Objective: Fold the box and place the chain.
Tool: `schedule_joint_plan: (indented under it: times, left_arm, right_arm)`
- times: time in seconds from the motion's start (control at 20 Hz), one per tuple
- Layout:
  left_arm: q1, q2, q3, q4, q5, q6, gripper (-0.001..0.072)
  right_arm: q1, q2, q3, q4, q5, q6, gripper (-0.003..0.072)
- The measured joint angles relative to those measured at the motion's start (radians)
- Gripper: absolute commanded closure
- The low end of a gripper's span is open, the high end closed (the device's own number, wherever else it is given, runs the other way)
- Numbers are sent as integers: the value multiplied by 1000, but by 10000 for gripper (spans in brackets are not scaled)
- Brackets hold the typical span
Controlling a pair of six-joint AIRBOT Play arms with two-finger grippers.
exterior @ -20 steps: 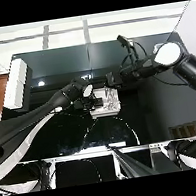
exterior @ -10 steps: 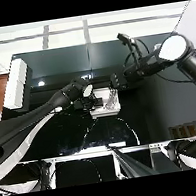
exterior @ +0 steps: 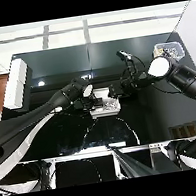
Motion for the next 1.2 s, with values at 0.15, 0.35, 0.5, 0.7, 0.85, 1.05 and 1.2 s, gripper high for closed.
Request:
schedule_joint_plan:
  times: [0.15, 0.35, 0.5, 0.7, 0.85, 1.05, 1.2]
  left_arm:
    - [0, 0, 0, 0, 0, 0, 680]
    - [0, -1, 0, 0, 0, 0, 680]
    - [0, -2, 2, 0, -2, 2, 678]
    - [-1, 3, 42, 1, -42, 5, 138]
    - [-4, 46, 73, 19, -67, 20, 138]
    - [0, 177, 51, 88, -127, 136, 139]
    - [52, 311, -66, 164, -178, 222, 139]
  right_arm:
    - [-38, 3, -6, -21, 18, 4, 420]
    - [-113, 20, -9, -117, 76, 5, 420]
    - [-142, 24, -9, -167, 111, -3, 420]
    - [-151, 26, -9, -201, 138, -31, 420]
    - [-154, 27, -9, -212, 147, -38, 419]
    - [-154, 27, -9, -220, 159, -43, 419]
    - [-154, 27, -9, -222, 159, -44, 419]
